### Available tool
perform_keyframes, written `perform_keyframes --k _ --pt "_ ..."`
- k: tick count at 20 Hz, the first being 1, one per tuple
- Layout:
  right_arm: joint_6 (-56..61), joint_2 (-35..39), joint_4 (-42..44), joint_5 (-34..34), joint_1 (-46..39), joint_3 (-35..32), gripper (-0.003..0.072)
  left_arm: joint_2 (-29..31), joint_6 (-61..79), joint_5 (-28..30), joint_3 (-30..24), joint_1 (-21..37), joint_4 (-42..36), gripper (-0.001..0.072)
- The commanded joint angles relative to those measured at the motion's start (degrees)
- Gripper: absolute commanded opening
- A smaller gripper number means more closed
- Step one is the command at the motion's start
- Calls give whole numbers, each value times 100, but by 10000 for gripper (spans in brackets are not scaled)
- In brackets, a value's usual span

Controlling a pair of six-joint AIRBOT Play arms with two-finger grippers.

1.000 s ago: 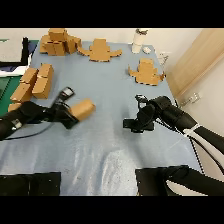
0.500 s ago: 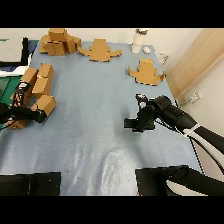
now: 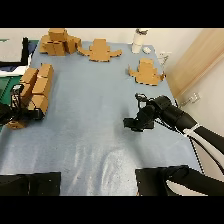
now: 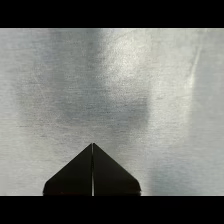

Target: Fold the box.

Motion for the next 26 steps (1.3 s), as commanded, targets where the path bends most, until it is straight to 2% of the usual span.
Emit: perform_keyframes --k 1,7,10,11,16,18,21,24,26 --pt "-4 -2 26 13 0 7 4 -133 -133 457 48 13 -17 522" --pt "-4 -2 28 79 0 7 5 -140 -107 903 179 2 -17 524" --pt "-4 -2 31 79 0 7 4 -157 63 828 179 2 -13 535" --pt "-4 -2 31 79 0 7 5 -166 92 776 177 2 -13 681" --pt "-24 -2 133 74 2 7 4 -162 85 525 188 4 -4 698" --pt "-118 -2 295 74 0 7 5 -105 85 125 299 15 96 698" --pt "-155 -2 350 74 0 7 5 105 -190 -680 632 15 686 698" --pt "-173 -2 391 70 0 7 5 273 -763 -1851 1152 15 1303 698" --pt "-269 -2 466 70 0 7 5 302 -1102 -2704 1506 -11 1281 697"
